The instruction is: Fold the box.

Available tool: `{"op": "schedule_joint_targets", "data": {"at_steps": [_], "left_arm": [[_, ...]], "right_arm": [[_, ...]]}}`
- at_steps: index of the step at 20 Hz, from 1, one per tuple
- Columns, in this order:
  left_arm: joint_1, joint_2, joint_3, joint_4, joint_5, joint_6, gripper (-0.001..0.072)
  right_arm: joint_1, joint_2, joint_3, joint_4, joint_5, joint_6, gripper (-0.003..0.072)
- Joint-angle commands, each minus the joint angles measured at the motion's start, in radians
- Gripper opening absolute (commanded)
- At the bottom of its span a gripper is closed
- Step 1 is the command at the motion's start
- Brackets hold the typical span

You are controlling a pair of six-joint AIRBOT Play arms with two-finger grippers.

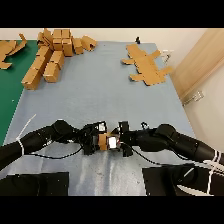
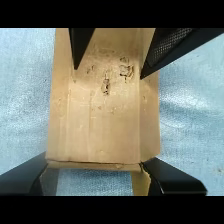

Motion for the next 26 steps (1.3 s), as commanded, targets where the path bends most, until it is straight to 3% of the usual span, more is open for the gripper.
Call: {"op": "schedule_joint_targets", "data": {"at_steps": [1, 8, 21, 26], "left_arm": [[0.0, 0.0, 0.001, 0.0, 0.0, 0.0, 0.0613], [0.0, 0.0, 0.001, 0.0, 0.0, 0.0, 0.0613], [0.0, 0.0, 0.001, 0.0, 0.0, 0.0, 0.0613], [0.0, 0.0, 0.001, 0.0, 0.0, 0.0, 0.0613]], "right_arm": [[0.021, 0.046, -0.063, -0.031, 0.122, 0.034, 0.046], [0.067, 0.077, -0.121, -0.026, 0.162, 0.052, 0.046], [0.082, 0.06, -0.126, -0.027, 0.2, 0.085, 0.0457], [0.083, 0.026, -0.126, -0.027, 0.245, 0.085, 0.0385]]}}
